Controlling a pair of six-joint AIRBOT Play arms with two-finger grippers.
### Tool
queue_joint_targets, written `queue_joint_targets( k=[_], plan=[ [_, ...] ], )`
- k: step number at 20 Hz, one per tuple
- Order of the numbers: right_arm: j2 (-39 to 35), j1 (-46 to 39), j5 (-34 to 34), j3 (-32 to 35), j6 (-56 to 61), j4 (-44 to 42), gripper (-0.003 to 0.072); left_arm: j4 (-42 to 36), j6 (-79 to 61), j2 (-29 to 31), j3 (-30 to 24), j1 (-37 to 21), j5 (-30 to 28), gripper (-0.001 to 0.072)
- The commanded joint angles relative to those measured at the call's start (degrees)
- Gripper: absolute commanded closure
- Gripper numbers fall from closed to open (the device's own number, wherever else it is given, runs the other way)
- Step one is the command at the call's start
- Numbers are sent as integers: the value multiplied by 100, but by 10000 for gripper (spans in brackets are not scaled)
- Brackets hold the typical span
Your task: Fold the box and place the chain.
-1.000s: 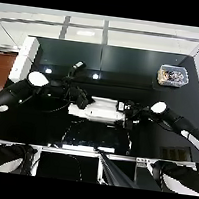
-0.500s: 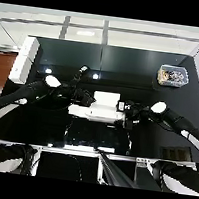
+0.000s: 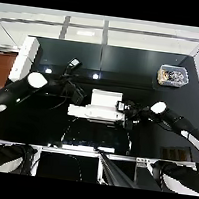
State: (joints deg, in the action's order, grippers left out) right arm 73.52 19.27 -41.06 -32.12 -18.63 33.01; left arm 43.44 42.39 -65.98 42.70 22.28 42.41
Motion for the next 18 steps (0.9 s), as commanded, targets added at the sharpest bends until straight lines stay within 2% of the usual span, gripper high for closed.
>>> queue_joint_targets(
  k=[1, 4, 5, 6, 7, 9, 12, 14, 18],
  plan=[
    [-4, 2, -2, 0, -2, 0, 560, 297, -586, 822, -610, -57, 98, 683],
    [-4, 2, -2, 0, -2, 0, 560, 411, -2529, 828, -933, -28, 820, 680],
    [-4, 2, -2, -2, -2, 0, 560, 404, -2970, 791, -984, -4, 802, 556],
    [-4, 2, -2, -2, -2, 0, 560, 450, -3565, 730, -1016, 59, 702, 249],
    [-4, 2, -2, 0, -2, 0, 560, 525, -4188, 645, -1019, 111, 560, -2],
    [-4, 2, -2, 0, -2, 0, 560, 529, -4809, 396, -949, 181, 317, 7],
    [-4, 4, -2, 0, -2, 0, 560, -251, -5202, -146, -745, 186, 302, 7],
    [-4, 4, -2, 0, -2, 2, 560, -511, -5442, -372, -645, 188, 313, 7],
    [-4, 4, -2, -2, -2, 2, 560, -726, -5451, -501, -627, 192, 393, 9]
  ],
)
